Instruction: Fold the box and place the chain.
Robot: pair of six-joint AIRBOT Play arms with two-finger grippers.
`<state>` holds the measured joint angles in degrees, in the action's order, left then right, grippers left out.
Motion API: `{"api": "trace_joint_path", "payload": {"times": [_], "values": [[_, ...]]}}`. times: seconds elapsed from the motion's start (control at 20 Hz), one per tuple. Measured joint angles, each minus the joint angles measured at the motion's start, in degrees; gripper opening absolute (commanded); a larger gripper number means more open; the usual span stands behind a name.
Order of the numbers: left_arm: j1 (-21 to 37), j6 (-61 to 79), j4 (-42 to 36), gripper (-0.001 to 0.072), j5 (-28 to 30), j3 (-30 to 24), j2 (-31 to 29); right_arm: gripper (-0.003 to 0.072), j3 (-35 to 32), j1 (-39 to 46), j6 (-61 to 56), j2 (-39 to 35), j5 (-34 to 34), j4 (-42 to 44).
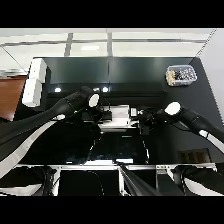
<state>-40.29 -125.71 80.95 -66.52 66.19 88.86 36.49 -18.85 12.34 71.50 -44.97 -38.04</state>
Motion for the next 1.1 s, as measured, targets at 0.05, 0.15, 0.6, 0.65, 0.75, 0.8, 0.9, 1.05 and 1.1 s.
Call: {"api": "trace_joint_path", "payload": {"times": [0.05, 0.15, 0.6, 0.65, 0.75, 0.8, 0.9, 1.05, 1.1], "values": [[0.0, 0.0, 0.0, 0.0028, 0.0, 0.0, 0.0, 0.0242, 0.0, 0.4, -0.4, -0.2, -0.1, -0.6], [0.0, 0.0, 0.2, 0.0028, -0.1, 0.0, 0.0, 0.0242, 0.0, 1.0, -0.8, -0.5, -0.2, -1.4], [0.0, 0.0, 0.4, 0.0028, -0.1, 0.0, 0.0, 0.0242, 0.0, 0.8, 1.7, -0.6, 0.0, 5.1], [0.0, 0.0, 0.4, 0.0028, -0.1, 0.0, 0.0, 0.0241, 0.0, 0.4, 2.3, -0.5, 0.1, 6.3], [0.0, 0.0, 0.6, 0.0028, -0.2, 0.0, 0.0, 0.0241, 0.0, -0.3, 3.1, 0.0, 0.4, 8.7], [0.0, 0.0, 0.6, 0.0028, -0.2, 0.0, 0.0, 0.0239, 0.0, -0.8, 3.4, 0.5, 0.6, 10.1], [0.0, 0.0, 0.7, 0.0028, -0.4, 0.0, 0.0, 0.0127, 0.0, -1.9, 4.2, 1.5, 1.0, 12.8], [0.0, 0.0, 0.5, 0.0028, -0.2, 0.0, 0.0, 0.0131, 0.0, -3.6, 5.3, 3.0, 2.6, 16.7], [0.0, 0.0, 0.5, 0.0029, -0.1, 0.0, 0.0, 0.0131, 0.0, -4.0, 5.5, 3.4, 3.3, 17.4]]}}
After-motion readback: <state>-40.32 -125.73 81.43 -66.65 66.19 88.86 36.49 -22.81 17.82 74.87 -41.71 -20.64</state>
